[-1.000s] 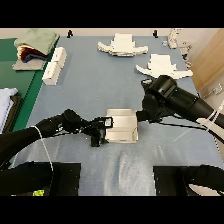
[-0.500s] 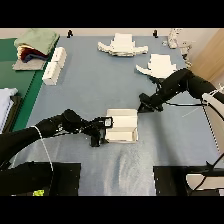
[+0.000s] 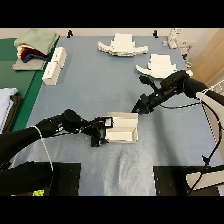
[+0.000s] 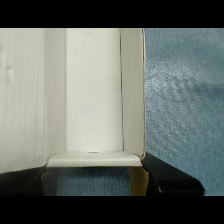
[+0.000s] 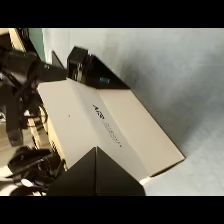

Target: Fold the box.

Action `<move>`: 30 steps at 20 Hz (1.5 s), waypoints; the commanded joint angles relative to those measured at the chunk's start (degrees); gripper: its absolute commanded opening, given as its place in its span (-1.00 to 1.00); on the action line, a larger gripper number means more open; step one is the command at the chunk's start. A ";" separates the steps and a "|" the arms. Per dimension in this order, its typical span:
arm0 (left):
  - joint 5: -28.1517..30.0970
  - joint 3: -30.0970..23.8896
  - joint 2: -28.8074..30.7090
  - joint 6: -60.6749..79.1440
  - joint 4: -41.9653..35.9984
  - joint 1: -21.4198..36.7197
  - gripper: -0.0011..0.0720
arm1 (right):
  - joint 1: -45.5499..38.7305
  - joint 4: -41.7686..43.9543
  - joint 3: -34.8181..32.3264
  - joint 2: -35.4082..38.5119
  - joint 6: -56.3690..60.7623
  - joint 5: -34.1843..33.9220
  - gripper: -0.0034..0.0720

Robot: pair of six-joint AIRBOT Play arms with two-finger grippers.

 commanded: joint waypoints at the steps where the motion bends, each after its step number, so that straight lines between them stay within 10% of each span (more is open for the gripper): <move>1: 0.02 0.04 0.02 0.00 0.00 0.02 0.31 | 2.64 -4.31 -1.49 1.55 -4.50 -1.53 -0.91; 13: 0.02 0.04 0.02 0.00 0.00 0.02 0.31 | 17.22 -4.50 -32.26 35.78 -23.19 41.53 -0.91; 22: 0.02 0.04 0.02 0.00 0.00 0.02 0.31 | 33.48 -19.93 -36.74 41.13 -23.93 60.00 -0.90; 28: 0.02 0.04 0.02 0.00 0.00 0.02 0.31 | 36.76 -21.49 -35.60 43.21 -37.22 58.18 0.41; 30: 0.02 0.04 0.02 0.00 0.00 0.02 0.31 | 36.81 -22.05 -35.60 41.68 -39.34 57.53 0.46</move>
